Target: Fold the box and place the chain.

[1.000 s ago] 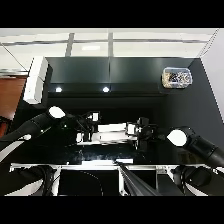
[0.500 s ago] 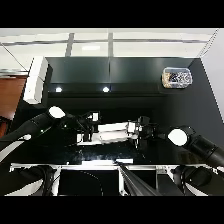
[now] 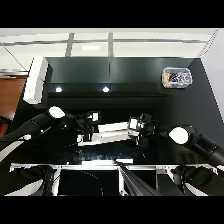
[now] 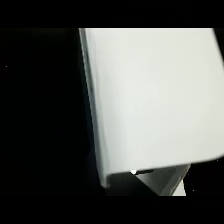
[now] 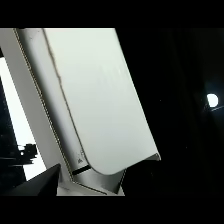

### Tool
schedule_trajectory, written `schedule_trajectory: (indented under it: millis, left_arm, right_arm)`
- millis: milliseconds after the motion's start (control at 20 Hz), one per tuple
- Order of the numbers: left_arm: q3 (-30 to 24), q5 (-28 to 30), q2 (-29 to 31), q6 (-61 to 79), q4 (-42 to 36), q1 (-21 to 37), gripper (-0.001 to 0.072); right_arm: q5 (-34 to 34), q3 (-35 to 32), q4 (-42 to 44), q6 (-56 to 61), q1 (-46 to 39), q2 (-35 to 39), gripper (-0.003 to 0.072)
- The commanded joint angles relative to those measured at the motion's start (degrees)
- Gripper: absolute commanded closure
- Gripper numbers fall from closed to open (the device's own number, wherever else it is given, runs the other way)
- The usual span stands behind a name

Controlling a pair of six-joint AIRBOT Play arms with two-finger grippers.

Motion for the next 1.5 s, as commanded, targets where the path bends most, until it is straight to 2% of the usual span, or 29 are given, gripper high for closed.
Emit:
schedule_trajectory:
  millis: [0,50,350,850,1450]
  left_arm:
    - [0.0,0.0,-0.02,0.02,0.09,-0.04,0.0682]
    - [0.0,0.02,-0.02,0.04,0.09,-0.04,0.0682]
    - [0.0,0.0,-0.02,0.02,0.09,-0.04,0.0682]
    - [0.0,0.0,-0.02,0.02,0.09,-0.04,0.0682]
    - [0.0,-0.02,-0.02,0.0,0.09,-0.04,0.0682]
  right_arm:
    - [4.09,0.02,5.66,-5.7,-1.01,-0.44,0.0073]
    - [6.16,0.02,8.44,-9.33,-1.01,-0.98,0.0073]
    - [8.57,0.0,18.8,-25.68,-1.03,-7.82,0.0074]
    - [8.13,-0.55,17.14,-27.78,-1.9,-13.81,0.0074]
    - [3.43,-1.27,17.99,-26.45,-1.86,-14.45,0.0074]
